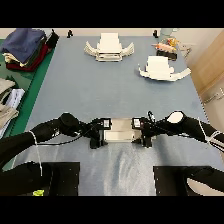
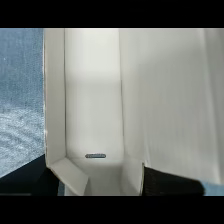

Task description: Fold the box.

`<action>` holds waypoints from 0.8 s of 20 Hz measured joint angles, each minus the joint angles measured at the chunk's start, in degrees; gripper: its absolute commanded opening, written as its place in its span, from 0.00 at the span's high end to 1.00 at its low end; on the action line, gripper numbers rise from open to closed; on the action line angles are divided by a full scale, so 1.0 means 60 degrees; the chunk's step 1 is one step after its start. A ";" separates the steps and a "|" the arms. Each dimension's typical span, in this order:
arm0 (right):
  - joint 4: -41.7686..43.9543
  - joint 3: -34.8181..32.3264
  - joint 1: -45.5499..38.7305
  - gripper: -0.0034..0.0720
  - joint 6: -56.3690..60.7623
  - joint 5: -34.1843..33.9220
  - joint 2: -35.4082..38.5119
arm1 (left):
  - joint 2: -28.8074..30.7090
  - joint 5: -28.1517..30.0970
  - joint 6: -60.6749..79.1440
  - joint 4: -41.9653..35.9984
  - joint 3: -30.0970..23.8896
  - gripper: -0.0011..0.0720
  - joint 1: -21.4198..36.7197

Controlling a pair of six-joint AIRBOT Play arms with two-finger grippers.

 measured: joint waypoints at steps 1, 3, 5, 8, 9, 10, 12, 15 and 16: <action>0.0004 0.0000 0.0000 0.15 0.0004 0.0000 -0.0004 | 0.0000 0.0040 -0.0004 0.0000 0.0000 0.04 -0.0011; 0.0004 0.0000 0.0000 0.15 0.0004 0.0000 -0.0004 | 0.0000 0.0131 -0.0098 -0.0011 0.0000 0.28 -0.0018; 0.0004 0.0000 0.0000 0.15 0.0000 0.0000 -0.0004 | 0.0000 0.0200 -0.0193 -0.0011 0.0000 0.30 -0.0018; 0.0000 0.0000 0.0000 0.15 0.0000 0.0000 0.0000 | 0.0000 0.0262 -0.0244 0.0004 0.0000 0.29 -0.0022; 0.0004 0.0000 0.0000 0.15 0.0000 0.0000 0.0000 | 0.0000 0.0266 -0.0244 0.0007 0.0000 0.29 -0.0018; 0.0000 0.0000 0.0000 0.15 0.0004 0.0000 0.0000 | 0.0000 0.0270 -0.0240 0.0011 0.0000 0.29 -0.0022; 0.0000 0.0000 0.0000 0.15 0.0000 0.0000 -0.0004 | 0.0000 0.0273 -0.0240 0.0011 0.0000 0.29 -0.0018; 0.0004 0.0000 0.0000 0.15 0.0004 0.0000 0.0000 | 0.0000 0.0280 -0.0240 0.0015 0.0000 0.29 -0.0022; 0.0000 0.0000 0.0000 0.15 0.0004 0.0000 0.0000 | 0.0000 0.0280 -0.0240 0.0015 0.0000 0.29 -0.0022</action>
